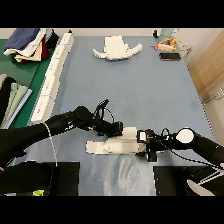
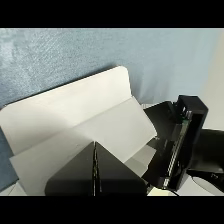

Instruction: Fold the box.

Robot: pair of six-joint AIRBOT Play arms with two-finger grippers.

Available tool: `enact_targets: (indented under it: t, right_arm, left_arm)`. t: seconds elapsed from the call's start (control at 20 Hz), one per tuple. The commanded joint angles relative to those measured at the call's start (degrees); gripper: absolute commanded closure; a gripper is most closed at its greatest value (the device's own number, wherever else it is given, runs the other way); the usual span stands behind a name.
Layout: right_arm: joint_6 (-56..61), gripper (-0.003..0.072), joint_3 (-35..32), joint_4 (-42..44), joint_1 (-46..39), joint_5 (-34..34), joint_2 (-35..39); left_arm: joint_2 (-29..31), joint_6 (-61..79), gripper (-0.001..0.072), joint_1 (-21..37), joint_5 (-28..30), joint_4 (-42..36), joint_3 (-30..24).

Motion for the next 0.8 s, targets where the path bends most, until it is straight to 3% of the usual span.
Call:
enact_targets:
  t: [0.0,0.15,0.3,0.6,0.75]
  right_arm:
    - [-0.02,0.0173,0.04,0.00,0.04,0.02,0.00]
    - [-0.02,0.0173,0.04,0.00,0.04,0.02,0.00]
    - [-0.02,0.0173,0.04,0.00,0.04,0.02,0.00]
    - [-0.02,0.0173,0.04,0.00,0.04,0.02,0.00]
    - [-0.02,0.0173,0.04,0.00,0.04,0.02,0.00]
  left_arm:
    - [-0.24,0.00,0.0695,0.04,-0.33,0.17,0.22]
    - [0.72,3.56,0.0695,0.09,-0.90,0.22,1.55]
    - [6.14,6.54,0.0696,1.20,-1.36,1.29,2.10]
    - [20.24,6.38,0.0695,4.44,-11.50,16.57,2.10]
    - [24.04,6.54,0.0695,4.44,-13.86,22.10,2.10]
